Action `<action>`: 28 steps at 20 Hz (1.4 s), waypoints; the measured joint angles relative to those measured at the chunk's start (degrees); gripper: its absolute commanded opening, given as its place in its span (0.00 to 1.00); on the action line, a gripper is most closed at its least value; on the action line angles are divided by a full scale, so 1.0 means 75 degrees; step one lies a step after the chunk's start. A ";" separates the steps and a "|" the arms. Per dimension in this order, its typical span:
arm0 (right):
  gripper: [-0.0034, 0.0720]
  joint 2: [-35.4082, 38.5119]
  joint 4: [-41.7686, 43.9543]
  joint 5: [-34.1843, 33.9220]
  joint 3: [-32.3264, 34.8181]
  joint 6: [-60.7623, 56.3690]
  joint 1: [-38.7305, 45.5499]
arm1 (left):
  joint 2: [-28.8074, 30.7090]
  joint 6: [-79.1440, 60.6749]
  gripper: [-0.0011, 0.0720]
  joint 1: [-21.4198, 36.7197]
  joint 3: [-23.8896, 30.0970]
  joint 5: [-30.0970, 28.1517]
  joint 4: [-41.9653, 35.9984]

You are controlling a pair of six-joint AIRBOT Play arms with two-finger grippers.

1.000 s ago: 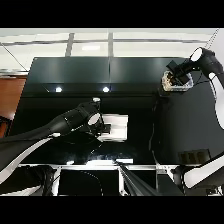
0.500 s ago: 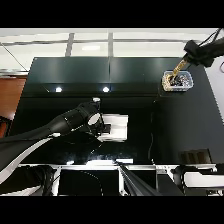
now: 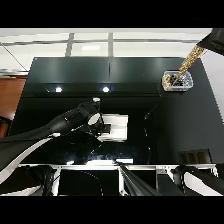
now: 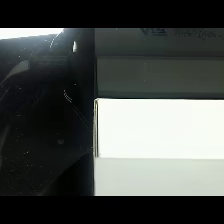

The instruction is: Fold the box and place the chain.

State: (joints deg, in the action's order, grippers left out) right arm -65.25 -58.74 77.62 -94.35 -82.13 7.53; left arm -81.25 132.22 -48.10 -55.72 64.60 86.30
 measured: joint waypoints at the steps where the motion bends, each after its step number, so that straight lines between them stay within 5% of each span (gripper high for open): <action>1: 0.06 0.0262 0.0058 0.0169 0.0149 0.0134 -0.0134 | 0.0000 0.0000 0.05 0.0000 0.0000 -0.0003 0.0000; 11: 0.06 0.2057 0.0653 0.1247 0.2894 0.0953 -0.2908 | 0.0000 0.0000 0.05 0.0000 0.0000 0.0003 0.0000; 19: 0.06 0.1999 0.1891 -0.0522 0.4776 0.1221 -0.4368 | 0.0000 0.0000 0.05 0.0000 -0.0003 0.0003 0.0000; 28: 0.06 0.1131 0.2256 -0.2355 0.5345 0.1049 -0.5147 | 0.0000 0.0000 0.05 0.0000 0.0000 0.0000 0.0000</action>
State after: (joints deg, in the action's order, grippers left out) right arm -56.77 -41.82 59.96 -54.26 -74.26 -31.07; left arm -81.25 132.22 -48.10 -55.72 64.60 86.30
